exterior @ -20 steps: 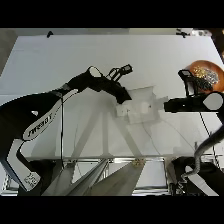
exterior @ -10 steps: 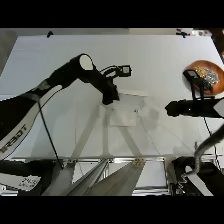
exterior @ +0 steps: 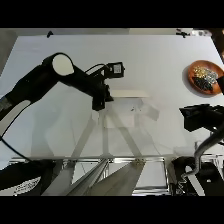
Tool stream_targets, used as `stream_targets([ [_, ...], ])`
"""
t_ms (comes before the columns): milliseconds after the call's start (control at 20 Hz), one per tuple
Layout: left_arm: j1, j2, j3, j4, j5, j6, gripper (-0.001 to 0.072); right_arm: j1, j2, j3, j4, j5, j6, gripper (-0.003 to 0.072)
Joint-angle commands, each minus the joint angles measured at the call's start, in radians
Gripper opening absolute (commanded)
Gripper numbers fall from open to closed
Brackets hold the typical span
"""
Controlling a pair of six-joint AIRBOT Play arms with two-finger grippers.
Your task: Fold the box and place the chain.
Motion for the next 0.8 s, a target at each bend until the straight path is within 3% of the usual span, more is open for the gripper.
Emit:
stream_targets([
  [0,-0.003,0.109,-0.216,-0.031,0.211,0.025,0.0000,0.000,0.053,0.000,-0.016,0.033,0.003,0.0200],
  [150,-0.002,0.120,-0.312,-0.049,0.262,0.087,0.0001,0.000,0.053,0.000,-0.016,0.014,0.003,0.0200],
  [250,-0.002,0.093,-0.319,-0.077,0.301,0.106,0.0003,0.000,0.053,0.000,-0.014,0.012,0.003,0.0199],
  [450,-0.002,0.035,-0.318,-0.280,0.408,0.278,0.0003,0.000,0.051,0.000,-0.012,0.012,0.003,0.0199],
  [750,-0.003,-0.089,-0.318,-0.299,0.407,0.459,0.0004,0.000,0.051,0.000,-0.008,0.012,0.005,0.0199],
])
